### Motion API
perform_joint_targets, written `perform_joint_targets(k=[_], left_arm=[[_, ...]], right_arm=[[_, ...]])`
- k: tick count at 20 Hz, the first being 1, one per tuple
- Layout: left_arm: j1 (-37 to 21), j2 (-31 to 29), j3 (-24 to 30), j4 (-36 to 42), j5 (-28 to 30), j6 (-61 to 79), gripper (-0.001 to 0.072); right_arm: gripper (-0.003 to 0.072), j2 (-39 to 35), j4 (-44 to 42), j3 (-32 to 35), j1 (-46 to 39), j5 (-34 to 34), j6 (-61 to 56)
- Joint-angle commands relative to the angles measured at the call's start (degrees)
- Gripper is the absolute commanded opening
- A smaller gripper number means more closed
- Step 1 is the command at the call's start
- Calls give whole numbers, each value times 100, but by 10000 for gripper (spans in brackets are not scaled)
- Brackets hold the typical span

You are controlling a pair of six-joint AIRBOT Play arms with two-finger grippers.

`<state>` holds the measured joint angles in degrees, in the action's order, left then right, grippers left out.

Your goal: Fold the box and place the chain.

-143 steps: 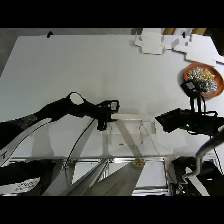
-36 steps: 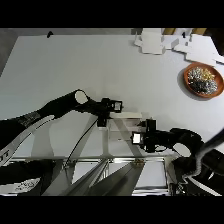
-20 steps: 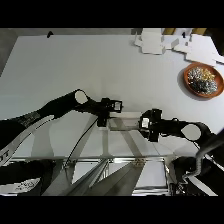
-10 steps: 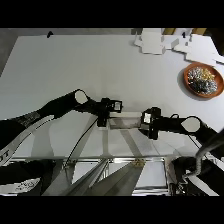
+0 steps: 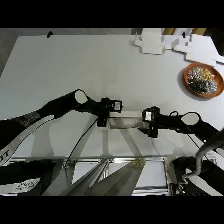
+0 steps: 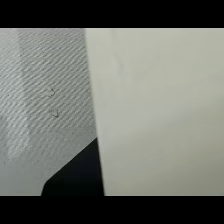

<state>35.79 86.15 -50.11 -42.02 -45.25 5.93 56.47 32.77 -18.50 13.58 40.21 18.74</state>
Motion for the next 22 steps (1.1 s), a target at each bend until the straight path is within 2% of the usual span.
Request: perform_joint_targets(k=[1, 5, 10, 22], left_arm=[[2, 2, -2, -2, 0, 2, 10], [2, 2, -2, 0, 0, 2, 10], [2, 2, -2, 0, 0, 2, 10], [2, 2, -2, 0, 0, 2, 10]], right_arm=[[661, 411, -181, -184, -85, 409, 282], [661, 896, -181, -487, -85, 804, 280], [661, 1182, -177, -507, -85, 831, 568], [639, 1211, -334, -507, -85, 597, 879]])
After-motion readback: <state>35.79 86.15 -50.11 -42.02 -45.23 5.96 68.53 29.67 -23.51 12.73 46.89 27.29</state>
